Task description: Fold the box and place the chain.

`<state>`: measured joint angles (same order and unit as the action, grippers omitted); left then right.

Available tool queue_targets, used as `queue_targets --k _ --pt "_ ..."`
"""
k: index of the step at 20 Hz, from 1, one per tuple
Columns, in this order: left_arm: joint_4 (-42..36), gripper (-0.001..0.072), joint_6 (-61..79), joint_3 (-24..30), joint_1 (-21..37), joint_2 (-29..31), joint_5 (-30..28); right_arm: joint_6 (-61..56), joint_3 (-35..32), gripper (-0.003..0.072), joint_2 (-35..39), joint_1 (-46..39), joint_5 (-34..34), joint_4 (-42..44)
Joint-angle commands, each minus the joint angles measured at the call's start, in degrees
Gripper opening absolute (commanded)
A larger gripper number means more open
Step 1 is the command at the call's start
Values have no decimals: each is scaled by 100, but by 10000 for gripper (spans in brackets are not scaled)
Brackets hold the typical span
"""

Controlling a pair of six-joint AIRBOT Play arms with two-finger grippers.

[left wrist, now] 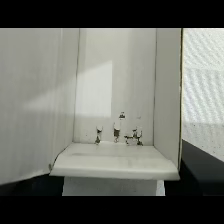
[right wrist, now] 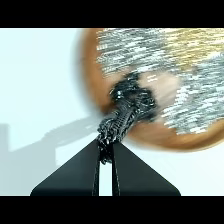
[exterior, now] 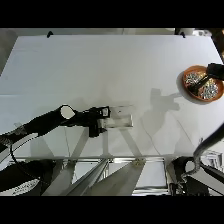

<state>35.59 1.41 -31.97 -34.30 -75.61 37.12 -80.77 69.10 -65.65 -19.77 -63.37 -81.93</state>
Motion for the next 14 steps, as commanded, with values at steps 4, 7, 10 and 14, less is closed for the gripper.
queue_targets --k 4,7,10,14 --pt "2 207 2 4 0 0 -2 782 -20 20 673 127 -1840 1784" --pt "2 207 2 4 0 0 -2 785 -284 20 756 846 -1950 1775" --pt "4 207 2 4 0 0 -4 800 -750 20 887 1891 -1679 1672" --pt "2 207 2 4 0 0 -2 708 -1248 20 1069 2804 -1534 1224"
